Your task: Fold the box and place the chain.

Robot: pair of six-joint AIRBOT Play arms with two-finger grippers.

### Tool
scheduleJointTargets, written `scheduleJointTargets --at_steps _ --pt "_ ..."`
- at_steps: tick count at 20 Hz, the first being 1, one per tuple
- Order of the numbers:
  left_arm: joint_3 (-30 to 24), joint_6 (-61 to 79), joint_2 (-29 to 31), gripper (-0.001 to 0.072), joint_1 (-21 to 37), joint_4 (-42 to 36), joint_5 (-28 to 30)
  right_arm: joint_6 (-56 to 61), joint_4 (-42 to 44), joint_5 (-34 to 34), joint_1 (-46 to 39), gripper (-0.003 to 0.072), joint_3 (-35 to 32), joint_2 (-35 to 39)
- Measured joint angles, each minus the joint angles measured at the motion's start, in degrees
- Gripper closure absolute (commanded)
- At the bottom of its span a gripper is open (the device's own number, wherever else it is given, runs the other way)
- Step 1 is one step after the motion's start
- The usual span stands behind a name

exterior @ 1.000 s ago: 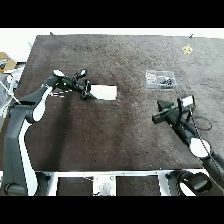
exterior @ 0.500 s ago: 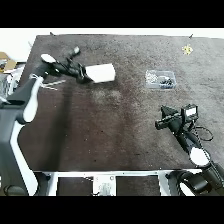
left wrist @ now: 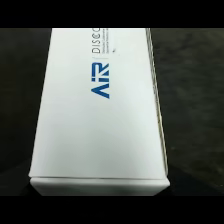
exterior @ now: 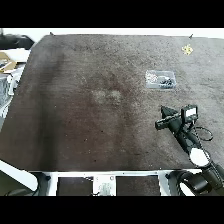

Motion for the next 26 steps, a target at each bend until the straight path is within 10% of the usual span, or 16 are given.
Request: scheduleJointTargets --at_steps 19,20,22,26 --pt "-4.7 0.5 -16.5 0.07 6.1 3.2 12.8 1.6 0.2 0.0 0.0 0.0682 -0.2 0.0" --pt "-4.7 1.0 -16.9 0.0661 6.2 2.9 13.1 1.9 0.2 0.1 0.0 0.0682 -0.2 0.0" --pt "-4.7 1.5 -17.4 -0.0011 6.2 2.4 13.9 2.3 0.1 0.0 0.0 0.0682 -0.2 0.0" --pt "-4.7 1.8 -17.4 0.0006 6.2 2.0 14.7 2.7 0.1 0.1 0.0 0.0682 -0.2 0.0"
